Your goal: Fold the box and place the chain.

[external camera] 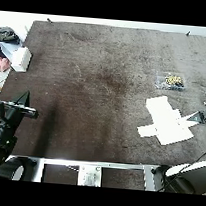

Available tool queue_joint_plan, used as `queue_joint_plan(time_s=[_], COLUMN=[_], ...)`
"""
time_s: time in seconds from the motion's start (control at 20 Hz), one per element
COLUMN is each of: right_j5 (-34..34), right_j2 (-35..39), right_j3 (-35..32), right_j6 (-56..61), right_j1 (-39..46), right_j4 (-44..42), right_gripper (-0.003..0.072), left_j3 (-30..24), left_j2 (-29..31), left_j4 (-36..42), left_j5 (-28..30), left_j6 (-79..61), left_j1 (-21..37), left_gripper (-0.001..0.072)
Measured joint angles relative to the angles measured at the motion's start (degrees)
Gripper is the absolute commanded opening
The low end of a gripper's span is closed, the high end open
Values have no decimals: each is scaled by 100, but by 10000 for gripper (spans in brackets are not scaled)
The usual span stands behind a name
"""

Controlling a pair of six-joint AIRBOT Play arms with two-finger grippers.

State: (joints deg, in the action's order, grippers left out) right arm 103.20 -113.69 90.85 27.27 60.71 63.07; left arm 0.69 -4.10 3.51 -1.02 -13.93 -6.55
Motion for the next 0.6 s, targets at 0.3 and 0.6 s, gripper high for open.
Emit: queue_joint_plan(time_s=[0.3,0.6], right_j5=[26,-356], right_j2=[424,1545], right_j3=[-890,-2798], right_j6=[-48,-824], right_j1=[-17,-470], right_j4=[-271,-2199], right_gripper=[-14,-15], left_j3=[0,0], left_j2=[0,0], left_j4=[0,0], left_j5=[0,0], left_j6=[2,2], left_j1=[0,0], left_gripper=[13,14])
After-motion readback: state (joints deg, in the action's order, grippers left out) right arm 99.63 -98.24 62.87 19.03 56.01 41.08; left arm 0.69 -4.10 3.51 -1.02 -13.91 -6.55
